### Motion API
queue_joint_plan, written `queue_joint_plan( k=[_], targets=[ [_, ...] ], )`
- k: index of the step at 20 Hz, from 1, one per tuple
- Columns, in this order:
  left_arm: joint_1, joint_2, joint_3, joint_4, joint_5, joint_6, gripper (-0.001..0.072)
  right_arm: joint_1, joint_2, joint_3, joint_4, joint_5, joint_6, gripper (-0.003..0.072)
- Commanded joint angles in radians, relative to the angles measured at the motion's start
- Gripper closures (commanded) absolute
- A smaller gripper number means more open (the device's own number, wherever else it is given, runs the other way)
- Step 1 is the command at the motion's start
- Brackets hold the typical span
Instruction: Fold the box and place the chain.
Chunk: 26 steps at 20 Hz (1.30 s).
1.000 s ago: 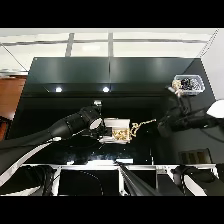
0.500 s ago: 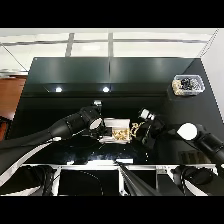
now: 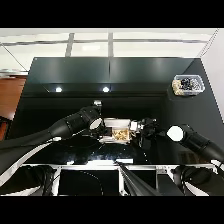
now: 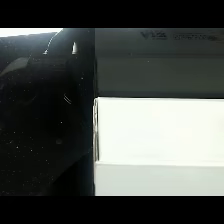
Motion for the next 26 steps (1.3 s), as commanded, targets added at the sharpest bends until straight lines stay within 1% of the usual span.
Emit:
queue_joint_plan(
  k=[1,7,11,12,13,15,16,17,19,21,23,24,26],
  targets=[
    [0.000,0.000,0.001,0.000,0.000,0.000,0.0679,0.005,-0.039,0.000,0.093,-0.026,-0.106,-0.0025],
    [0.000,0.000,0.001,0.000,-0.001,0.000,0.0679,0.005,-0.091,0.000,0.114,-0.024,-0.171,-0.0025],
    [0.000,0.000,0.001,0.000,-0.001,0.000,0.0679,0.006,-0.110,0.000,0.182,-0.026,-0.210,-0.0017],
    [0.000,0.000,0.001,0.000,-0.001,0.000,0.0678,0.006,-0.110,0.000,0.180,-0.028,-0.210,0.0027],
    [0.000,0.000,0.001,0.000,-0.001,0.000,0.0678,0.004,-0.110,0.000,0.180,-0.026,-0.208,0.0201],
    [0.000,0.000,0.001,0.000,-0.001,0.000,0.0678,0.003,-0.110,0.000,0.180,-0.021,-0.193,0.0449],
    [0.000,0.000,0.001,0.000,-0.001,0.000,0.0678,0.003,-0.110,0.000,0.179,-0.017,-0.190,0.0479],
    [0.000,0.000,0.001,0.000,-0.001,0.000,0.0678,0.002,-0.109,0.000,0.168,-0.003,-0.190,0.0629],
    [0.000,0.000,0.001,0.000,-0.001,0.000,0.0678,-0.015,-0.109,0.000,0.168,0.049,-0.177,0.0638],
    [0.000,0.000,0.001,0.000,0.000,0.000,0.0678,-0.042,-0.093,0.001,0.127,0.061,-0.081,0.0639],
    [0.000,0.000,0.001,0.000,0.000,0.000,0.0679,-0.073,-0.040,0.001,0.018,0.085,0.055,0.0639],
    [0.000,0.000,0.001,0.000,0.000,0.000,0.0678,-0.092,-0.002,0.002,-0.019,0.119,0.122,0.0639],
    [0.000,0.000,0.001,0.000,0.000,0.000,0.0678,-0.123,0.084,0.014,-0.037,0.201,0.232,0.0640]
  ],
)
